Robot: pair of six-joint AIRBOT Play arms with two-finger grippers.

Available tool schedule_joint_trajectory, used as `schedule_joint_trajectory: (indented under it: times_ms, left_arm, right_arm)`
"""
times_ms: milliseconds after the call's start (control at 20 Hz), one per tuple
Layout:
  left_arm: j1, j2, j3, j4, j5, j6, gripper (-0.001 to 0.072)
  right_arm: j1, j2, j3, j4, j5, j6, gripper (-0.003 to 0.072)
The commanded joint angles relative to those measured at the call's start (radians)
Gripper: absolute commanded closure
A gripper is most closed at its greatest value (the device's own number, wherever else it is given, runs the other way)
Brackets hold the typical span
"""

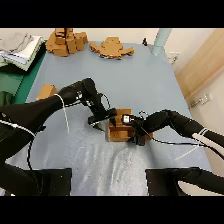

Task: Fold the box.

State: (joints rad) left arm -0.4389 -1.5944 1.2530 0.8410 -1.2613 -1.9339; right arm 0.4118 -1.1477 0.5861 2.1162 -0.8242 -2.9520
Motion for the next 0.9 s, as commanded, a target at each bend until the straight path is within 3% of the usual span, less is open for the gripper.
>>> schedule_joint_trajectory:
  times_ms: [0, 100, 250, 300, 350, 500, 600, 850]
  left_arm:
    - [0.076, 0.001, 0.002, -0.008, -0.05, 0.087, 0.0126]
    - [0.117, 0.001, 0.005, -0.008, -0.071, 0.139, 0.0432]
    - [0.171, 0.001, 0.021, -0.008, -0.097, 0.253, 0.046]
    - [0.188, 0.001, 0.029, -0.008, -0.101, 0.326, 0.0643]
    - [0.203, 0.001, 0.033, -0.007, -0.1, 0.414, 0.0698]
    - [0.214, 0.025, 0.021, 0.034, -0.074, 0.686, 0.0699]
    - [0.214, 0.095, -0.06, 0.042, 0.013, 0.834, 0.0699]
    - [0.214, 0.454, -0.485, -0.038, 0.245, 1.172, 0.0699]
  right_arm:
    - [0.001, 0.0, 0.001, 0.0, 0.001, 0.0, 0.0094]
    - [0.001, 0.0, 0.0, 0.0, 0.001, 0.0, 0.0094]
    - [0.001, 0.0, 0.0, 0.0, 0.001, 0.0, 0.0093]
    - [0.001, 0.0, 0.0, 0.0, 0.001, 0.0, 0.0094]
    - [0.001, 0.0, 0.0, 0.0, 0.001, 0.0, 0.0094]
    - [0.001, 0.0, 0.0, 0.0, 0.001, 0.0, 0.0094]
    - [0.001, 0.0, 0.0, 0.0, 0.001, 0.0, 0.0094]
    - [0.001, 0.0, 0.0, 0.0, 0.001, 0.0, 0.0094]
